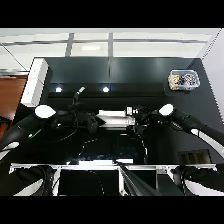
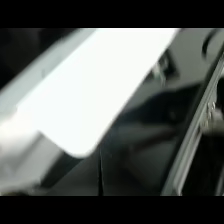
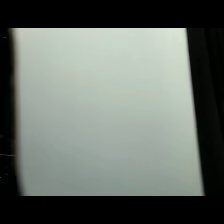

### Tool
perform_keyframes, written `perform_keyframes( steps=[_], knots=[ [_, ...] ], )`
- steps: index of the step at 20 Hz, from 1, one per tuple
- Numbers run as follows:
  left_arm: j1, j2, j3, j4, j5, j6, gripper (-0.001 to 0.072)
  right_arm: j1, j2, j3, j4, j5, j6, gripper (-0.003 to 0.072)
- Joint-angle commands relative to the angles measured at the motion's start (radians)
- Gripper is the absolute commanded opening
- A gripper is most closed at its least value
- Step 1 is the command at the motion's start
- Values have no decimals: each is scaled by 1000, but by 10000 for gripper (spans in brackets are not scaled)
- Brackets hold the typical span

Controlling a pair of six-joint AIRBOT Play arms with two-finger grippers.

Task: Fold the box and place the chain.

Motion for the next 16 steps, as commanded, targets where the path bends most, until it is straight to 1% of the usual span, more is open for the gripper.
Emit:
perform_keyframes(
  steps=[1,3,5,7,8,9,10,11,12,14,16],
  knots=[
    [-23,-145,70,-245,172,218,23,1,-1,0,0,1,0,127],
    [-23,-232,178,-143,174,207,23,1,-1,0,0,1,0,128],
    [-23,-308,277,-28,129,163,23,1,-1,0,0,1,0,128],
    [-22,-369,356,170,90,-4,23,1,-1,0,0,1,0,128],
    [-21,-394,392,288,34,-117,23,1,-1,0,1,1,0,128],
    [-17,-410,417,384,-31,-207,23,1,-1,0,1,1,0,127],
    [-17,-415,422,452,-62,-239,23,1,-1,0,1,1,0,127],
    [-16,-417,421,515,-61,-268,23,1,-1,0,1,1,0,127],
    [-14,-420,421,541,-60,-286,22,1,-1,0,1,1,0,128],
    [-18,-438,422,533,-61,-282,23,1,-1,0,1,1,0,127],
    [-17,-457,422,486,-53,-280,24,1,-1,0,1,1,0,128]
  ],
)
